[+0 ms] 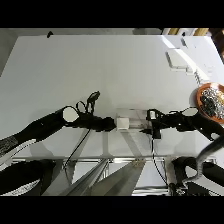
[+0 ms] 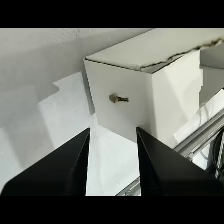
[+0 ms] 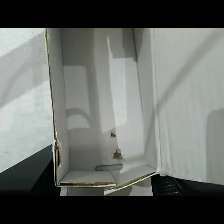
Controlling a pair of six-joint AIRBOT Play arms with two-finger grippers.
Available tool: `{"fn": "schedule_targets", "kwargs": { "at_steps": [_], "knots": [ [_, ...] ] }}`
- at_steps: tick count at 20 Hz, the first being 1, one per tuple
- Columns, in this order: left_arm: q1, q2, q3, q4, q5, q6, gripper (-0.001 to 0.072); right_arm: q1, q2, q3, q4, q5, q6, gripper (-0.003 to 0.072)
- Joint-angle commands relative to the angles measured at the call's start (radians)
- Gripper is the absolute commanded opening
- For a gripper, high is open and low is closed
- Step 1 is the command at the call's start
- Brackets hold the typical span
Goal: Fold the box and place the chain.
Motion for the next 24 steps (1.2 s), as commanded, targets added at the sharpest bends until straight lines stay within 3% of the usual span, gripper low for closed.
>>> {"fn": "schedule_targets", "kwargs": {
  "at_steps": [1,10,16,24],
  "knots": [
    [0.011,0.001,0.003,0.013,0.009,0.0,0.0345,0.001,0.0,0.0,0.0,-0.001,-0.001,0.0408],
    [0.051,0.002,0.005,0.073,-0.027,-0.027,0.0345,0.001,0.0,0.0,0.0,-0.001,-0.001,0.0408],
    [0.045,0.002,0.107,0.116,-0.085,-0.027,0.0344,0.001,0.0,0.0,0.0,-0.001,-0.001,0.0408],
    [-0.044,-0.08,0.121,0.142,-0.061,-0.085,0.0345,0.001,0.0,0.0,0.0,-0.001,-0.001,0.0408]
  ]
}}
